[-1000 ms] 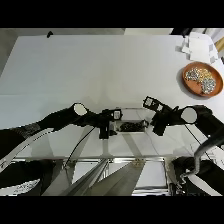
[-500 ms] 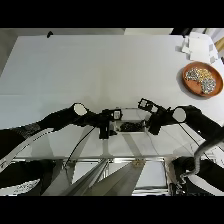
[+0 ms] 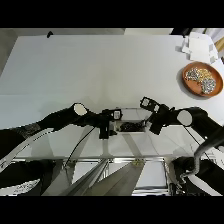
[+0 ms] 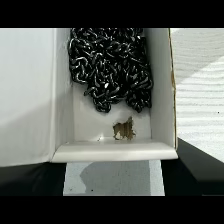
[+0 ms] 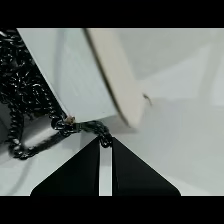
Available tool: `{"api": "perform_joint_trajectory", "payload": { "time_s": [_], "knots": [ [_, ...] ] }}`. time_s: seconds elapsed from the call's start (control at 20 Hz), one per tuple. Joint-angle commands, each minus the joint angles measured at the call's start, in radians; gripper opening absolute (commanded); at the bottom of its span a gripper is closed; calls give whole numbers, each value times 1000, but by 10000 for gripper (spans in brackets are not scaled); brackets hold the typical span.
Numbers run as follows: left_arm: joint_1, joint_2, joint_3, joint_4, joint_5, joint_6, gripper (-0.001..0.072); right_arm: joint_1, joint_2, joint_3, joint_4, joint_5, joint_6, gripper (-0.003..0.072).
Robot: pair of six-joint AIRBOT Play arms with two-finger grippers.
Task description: Fold the box and place the chain.
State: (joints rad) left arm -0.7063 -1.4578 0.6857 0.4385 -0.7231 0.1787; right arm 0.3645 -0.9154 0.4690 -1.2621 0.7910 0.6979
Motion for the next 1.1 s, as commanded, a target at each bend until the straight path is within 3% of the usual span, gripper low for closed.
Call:
{"api": "perform_joint_trajectory", "payload": {
  "time_s": [0.0,0.2,0.45,0.55,0.7,1.05],
  "knots": [
    [0,1,0,0,0,0,79,2,174,2,-44,110,36,18],
    [0,1,0,0,0,0,79,2,409,33,-23,235,127,18],
    [0,1,0,0,0,0,79,2,529,60,262,152,132,18],
    [0,1,0,0,0,0,79,2,512,60,419,74,113,19],
    [0,1,0,0,0,0,79,2,437,59,564,53,17,19],
    [0,1,0,0,0,0,79,176,94,59,476,52,-22,19]
  ]
}}
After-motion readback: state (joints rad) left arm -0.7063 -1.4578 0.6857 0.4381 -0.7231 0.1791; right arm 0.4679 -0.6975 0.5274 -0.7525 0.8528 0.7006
